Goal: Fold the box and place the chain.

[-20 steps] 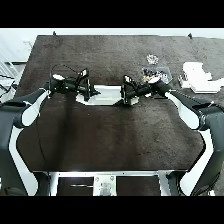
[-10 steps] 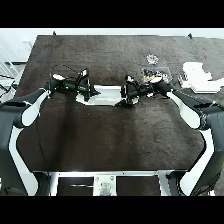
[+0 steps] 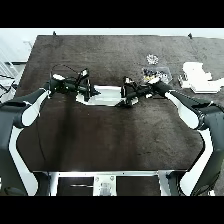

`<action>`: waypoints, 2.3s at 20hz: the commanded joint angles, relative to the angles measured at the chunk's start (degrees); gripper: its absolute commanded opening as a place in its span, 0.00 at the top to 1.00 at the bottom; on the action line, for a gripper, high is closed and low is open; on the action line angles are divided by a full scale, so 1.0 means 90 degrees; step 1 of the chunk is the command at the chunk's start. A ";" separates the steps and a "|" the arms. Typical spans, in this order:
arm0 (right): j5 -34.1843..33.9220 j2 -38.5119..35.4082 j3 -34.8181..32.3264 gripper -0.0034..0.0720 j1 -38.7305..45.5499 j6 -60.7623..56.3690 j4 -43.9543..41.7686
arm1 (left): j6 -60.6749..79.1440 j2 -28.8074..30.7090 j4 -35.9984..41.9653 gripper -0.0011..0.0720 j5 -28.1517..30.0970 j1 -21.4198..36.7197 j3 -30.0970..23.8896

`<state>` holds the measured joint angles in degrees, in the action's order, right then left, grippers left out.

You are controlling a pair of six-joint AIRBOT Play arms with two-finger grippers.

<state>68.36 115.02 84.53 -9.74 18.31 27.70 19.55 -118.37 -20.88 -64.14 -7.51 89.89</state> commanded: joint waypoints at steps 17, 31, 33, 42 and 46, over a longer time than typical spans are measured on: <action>0.0287 0.0015 0.0211 0.00 0.0136 -0.0323 -0.0478 | 0.0000 -0.0005 -0.0027 0.96 0.0007 0.0007 -0.0002; -0.0126 0.0024 0.0209 0.07 0.0010 -0.0364 0.0049 | 0.0000 -0.0005 -0.0044 0.96 0.0005 0.0005 -0.0002; -0.0146 0.0058 0.0211 0.07 -0.0010 -0.0359 0.0051 | 0.0000 -0.0005 -0.0044 0.96 0.0002 0.0007 -0.0002; -0.0146 0.0141 0.0209 0.14 -0.0015 -0.0338 0.0049 | 0.0000 -0.0005 -0.0044 0.96 0.0002 0.0007 -0.0002; -0.0146 0.0141 0.0211 0.21 -0.0015 -0.0338 0.0049 | 0.0000 -0.0005 -0.0044 0.96 0.0002 0.0007 -0.0002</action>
<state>67.18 116.25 86.37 -9.85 15.16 28.21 19.55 -118.37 -21.30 -64.27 -7.49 89.89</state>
